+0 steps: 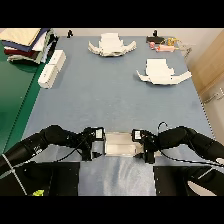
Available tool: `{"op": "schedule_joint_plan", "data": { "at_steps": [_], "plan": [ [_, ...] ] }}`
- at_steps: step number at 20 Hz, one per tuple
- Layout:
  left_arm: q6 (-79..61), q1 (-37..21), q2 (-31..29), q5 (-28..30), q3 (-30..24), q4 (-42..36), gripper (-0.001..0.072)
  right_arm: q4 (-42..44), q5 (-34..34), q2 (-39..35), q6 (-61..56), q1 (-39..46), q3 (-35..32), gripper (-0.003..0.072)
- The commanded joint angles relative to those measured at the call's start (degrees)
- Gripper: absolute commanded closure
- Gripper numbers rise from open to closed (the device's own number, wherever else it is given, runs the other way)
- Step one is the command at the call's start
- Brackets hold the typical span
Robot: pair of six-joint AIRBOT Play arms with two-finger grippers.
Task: Fold the box.
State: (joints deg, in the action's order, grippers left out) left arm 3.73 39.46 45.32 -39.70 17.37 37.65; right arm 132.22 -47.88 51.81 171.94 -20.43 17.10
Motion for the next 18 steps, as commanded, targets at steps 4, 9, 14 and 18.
{"op": "schedule_joint_plan", "data": {
  "at_steps": [4, 9, 14, 18],
  "plan": [
    [-14.12, 0.22, 5.44, 3.30, -0.24, -9.84, 0.0010, -0.02, 0.02, 0.02, 0.00, 0.02, 0.07, 0.0167],
    [-16.41, 0.22, 7.93, 1.27, 0.37, -10.95, 0.0010, 0.00, 0.02, 0.02, 0.00, 0.02, 0.07, 0.0167],
    [-16.63, 1.25, 8.39, 0.13, 0.37, -10.84, 0.0010, -0.02, 0.02, 0.02, 0.00, 0.02, 0.09, 0.0166],
    [-16.57, 2.86, 8.81, 0.22, 0.37, -10.93, 0.0010, 0.00, 0.02, 0.02, 0.00, 0.02, 0.07, 0.0167]
  ]
}}
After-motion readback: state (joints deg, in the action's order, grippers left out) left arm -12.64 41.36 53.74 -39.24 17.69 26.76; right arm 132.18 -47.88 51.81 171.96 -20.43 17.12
